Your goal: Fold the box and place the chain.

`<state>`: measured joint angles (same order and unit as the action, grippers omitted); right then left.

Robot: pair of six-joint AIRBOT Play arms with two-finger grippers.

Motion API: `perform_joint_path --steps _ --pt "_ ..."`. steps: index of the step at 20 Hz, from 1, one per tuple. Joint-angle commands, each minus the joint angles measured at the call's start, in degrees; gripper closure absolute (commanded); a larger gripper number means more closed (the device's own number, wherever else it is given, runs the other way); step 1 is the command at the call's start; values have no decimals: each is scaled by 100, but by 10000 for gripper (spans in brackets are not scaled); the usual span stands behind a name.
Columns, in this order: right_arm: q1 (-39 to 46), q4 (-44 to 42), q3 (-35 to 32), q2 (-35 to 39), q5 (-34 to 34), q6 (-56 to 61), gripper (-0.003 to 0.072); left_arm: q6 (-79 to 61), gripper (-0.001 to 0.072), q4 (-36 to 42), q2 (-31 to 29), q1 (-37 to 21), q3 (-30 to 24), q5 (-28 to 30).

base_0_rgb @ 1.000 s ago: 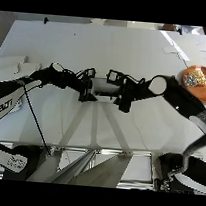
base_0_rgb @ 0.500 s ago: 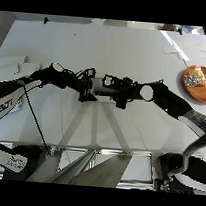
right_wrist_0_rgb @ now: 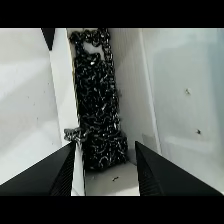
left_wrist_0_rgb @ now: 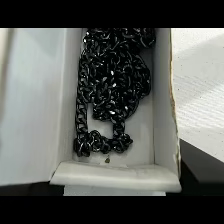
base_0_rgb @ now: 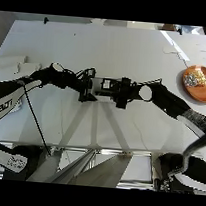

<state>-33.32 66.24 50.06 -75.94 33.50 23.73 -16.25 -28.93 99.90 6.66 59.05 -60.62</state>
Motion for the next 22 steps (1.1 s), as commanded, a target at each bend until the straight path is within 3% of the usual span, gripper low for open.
perform_joint_path --steps 1,10,15,22 --pt "-7 -286 -2 -4 -92 -24 274 -4 346 -2 2 -2 4 0" --pt "-114 -1150 -2 -4 -675 -24 274 -4 346 -2 2 -2 4 0" --pt "-111 -1169 66 74 -868 -22 274 -4 346 -2 2 -2 4 0" --pt "446 -1298 933 326 -802 199 290 -4 346 -2 2 -2 4 0"
